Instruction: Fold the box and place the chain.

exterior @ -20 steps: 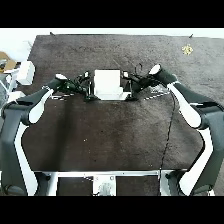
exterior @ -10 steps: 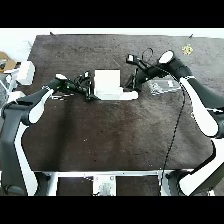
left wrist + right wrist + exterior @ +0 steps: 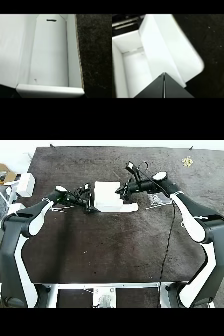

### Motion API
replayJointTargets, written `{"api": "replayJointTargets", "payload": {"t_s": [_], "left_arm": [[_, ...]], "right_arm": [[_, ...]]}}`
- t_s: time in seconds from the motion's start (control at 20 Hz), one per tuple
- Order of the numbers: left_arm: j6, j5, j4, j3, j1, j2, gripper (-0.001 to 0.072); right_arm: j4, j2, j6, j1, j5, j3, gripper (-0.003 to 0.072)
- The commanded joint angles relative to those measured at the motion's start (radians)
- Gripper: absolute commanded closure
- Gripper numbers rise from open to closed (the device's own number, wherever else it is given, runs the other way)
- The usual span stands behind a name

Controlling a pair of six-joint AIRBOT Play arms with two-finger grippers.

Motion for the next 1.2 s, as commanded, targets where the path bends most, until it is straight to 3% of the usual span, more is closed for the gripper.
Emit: {"api": "replayJointTargets", "payload": {"t_s": [0.0,0.15,0.4,0.5,0.8,0.95,1.0,1.05,1.1,1.15], "left_arm": [[0.001,0.0,0.0,0.0,0.0,0.0,0.0315],[0.0,0.0,0.0,0.0,0.0,0.0,0.0314],[0.001,0.0,0.0,0.0,0.0,0.0,0.0315],[0.001,0.0,0.0,0.0,0.0,0.0,0.0314],[0.001,0.0,0.0,0.0,0.0,0.0,0.0314],[0.001,0.0,0.0,0.0,0.0,0.0,0.0315],[0.001,0.001,0.0,0.0,0.0,0.0,0.0314],[0.001,0.0,0.0,0.0,0.0,0.0,0.0315],[0.001,0.0,0.0,0.0,0.0,0.0,0.0315],[0.001,0.0,0.0,0.0,0.0,0.0,0.0315]], "right_arm": [[0.024,-0.039,-0.098,0.0,-0.09,0.001,0.0683],[0.012,-0.055,-0.126,-0.002,-0.077,0.0,0.0684],[-0.028,-0.081,-0.14,-0.002,0.056,0.0,0.0683],[-0.056,-0.082,-0.142,-0.004,0.039,0.001,0.0683],[0.07,-0.05,-0.218,-0.042,0.038,0.014,0.0683],[0.069,0.018,-0.203,-0.074,0.16,0.035,0.0683],[0.058,0.049,-0.177,-0.089,0.207,0.035,0.0626],[-0.002,0.083,-0.146,-0.101,0.253,0.035,0.0303],[-0.122,0.114,-0.126,-0.101,0.278,0.035,0.0234],[-0.255,0.136,-0.08,-0.092,0.277,0.035,0.0231]]}}
